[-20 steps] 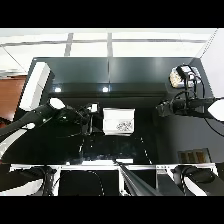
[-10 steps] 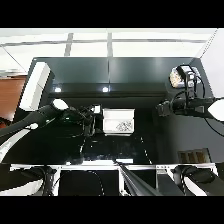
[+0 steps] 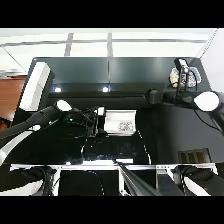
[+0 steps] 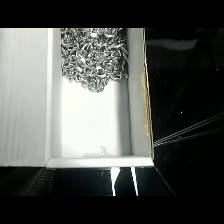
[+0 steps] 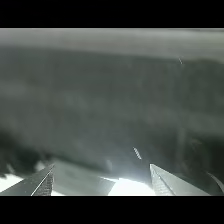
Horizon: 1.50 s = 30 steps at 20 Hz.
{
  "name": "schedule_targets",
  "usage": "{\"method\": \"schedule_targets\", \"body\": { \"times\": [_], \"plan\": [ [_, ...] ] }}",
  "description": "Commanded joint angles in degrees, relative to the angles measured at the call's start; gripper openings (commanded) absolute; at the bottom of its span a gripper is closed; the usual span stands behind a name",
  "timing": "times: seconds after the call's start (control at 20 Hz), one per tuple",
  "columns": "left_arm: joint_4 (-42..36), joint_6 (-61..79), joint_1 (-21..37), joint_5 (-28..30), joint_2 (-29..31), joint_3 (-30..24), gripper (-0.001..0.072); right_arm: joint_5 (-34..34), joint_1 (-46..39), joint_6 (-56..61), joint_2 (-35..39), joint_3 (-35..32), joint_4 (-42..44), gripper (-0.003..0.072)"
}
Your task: Fold the box and place the chain.
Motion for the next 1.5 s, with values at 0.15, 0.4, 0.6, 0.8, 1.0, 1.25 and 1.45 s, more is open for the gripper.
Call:
{"method": "schedule_targets", "body": {
  "times": [0.15,0.4,0.6,0.8,1.0,1.25,1.45],
  "plan": [
    [-0.1,-0.1,-0.3,0.9,0.0,0.1,0.0364,1.4,2.6,-33.3,-13.2,2.1,19.1,0.0703],
    [-0.1,-0.1,-0.3,1.0,0.0,0.1,0.0364,17.7,3.3,-59.9,-13.0,4.7,18.2,0.0703],
    [-0.1,-0.2,-0.3,1.0,0.0,0.1,0.0364,17.3,6.5,-68.9,-13.3,4.7,16.4,0.0702],
    [-0.1,-0.2,-0.3,1.0,0.0,0.1,0.0365,18.9,8.6,-69.1,-13.7,4.0,14.9,0.0702],
    [-0.1,-0.2,-0.3,1.0,0.0,0.1,0.0365,20.7,9.0,-69.3,-13.7,4.0,14.9,0.0702],
    [-0.1,-0.3,-0.3,1.1,0.0,0.1,0.0365,20.5,9.9,-69.3,-13.9,3.2,12.6,0.0702],
    [-0.1,-0.3,-0.3,1.1,0.0,0.1,0.0365,19.1,9.9,-69.2,-14.0,2.2,12.0,0.0305]
  ]
}}
